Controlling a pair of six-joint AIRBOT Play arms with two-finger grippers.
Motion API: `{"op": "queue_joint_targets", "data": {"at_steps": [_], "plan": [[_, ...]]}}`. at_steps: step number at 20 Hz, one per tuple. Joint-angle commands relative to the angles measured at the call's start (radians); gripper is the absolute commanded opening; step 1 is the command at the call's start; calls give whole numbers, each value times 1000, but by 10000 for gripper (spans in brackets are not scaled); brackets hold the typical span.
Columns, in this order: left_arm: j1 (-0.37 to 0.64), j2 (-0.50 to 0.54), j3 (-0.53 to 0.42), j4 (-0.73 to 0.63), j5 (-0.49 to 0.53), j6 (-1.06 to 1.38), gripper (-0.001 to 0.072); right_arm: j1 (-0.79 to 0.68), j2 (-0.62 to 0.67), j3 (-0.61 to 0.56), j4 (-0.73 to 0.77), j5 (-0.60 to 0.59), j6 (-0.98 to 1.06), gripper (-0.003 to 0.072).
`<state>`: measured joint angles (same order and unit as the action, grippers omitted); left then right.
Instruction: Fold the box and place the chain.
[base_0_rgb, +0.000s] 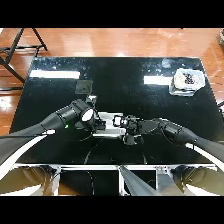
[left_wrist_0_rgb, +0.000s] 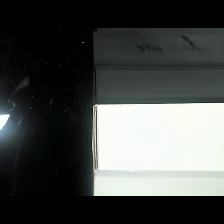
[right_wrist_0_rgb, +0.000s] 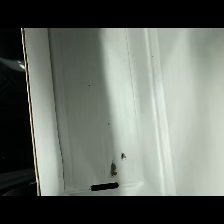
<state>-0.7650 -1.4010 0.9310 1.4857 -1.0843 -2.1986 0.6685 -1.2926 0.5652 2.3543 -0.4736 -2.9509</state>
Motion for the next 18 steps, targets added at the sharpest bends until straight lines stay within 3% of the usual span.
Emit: {"op": "queue_joint_targets", "data": {"at_steps": [1,4,5,6,7,13,18], "plan": [[0,-1,0,-3,6,24,22,0,0,0,0,0,0,237],[0,-1,0,-2,2,17,20,0,0,0,0,0,0,240],[0,-1,0,-2,1,14,20,0,0,0,0,-1,0,357],[0,-1,0,-3,-1,14,20,0,4,1,-2,0,-1,562],[0,-1,0,-3,-2,14,20,0,10,4,-8,-1,0,716],[0,-1,0,-2,-16,14,20,-10,140,5,-213,-76,129,712],[0,-1,1,0,-17,14,20,-29,215,5,-238,-137,143,705]]}}
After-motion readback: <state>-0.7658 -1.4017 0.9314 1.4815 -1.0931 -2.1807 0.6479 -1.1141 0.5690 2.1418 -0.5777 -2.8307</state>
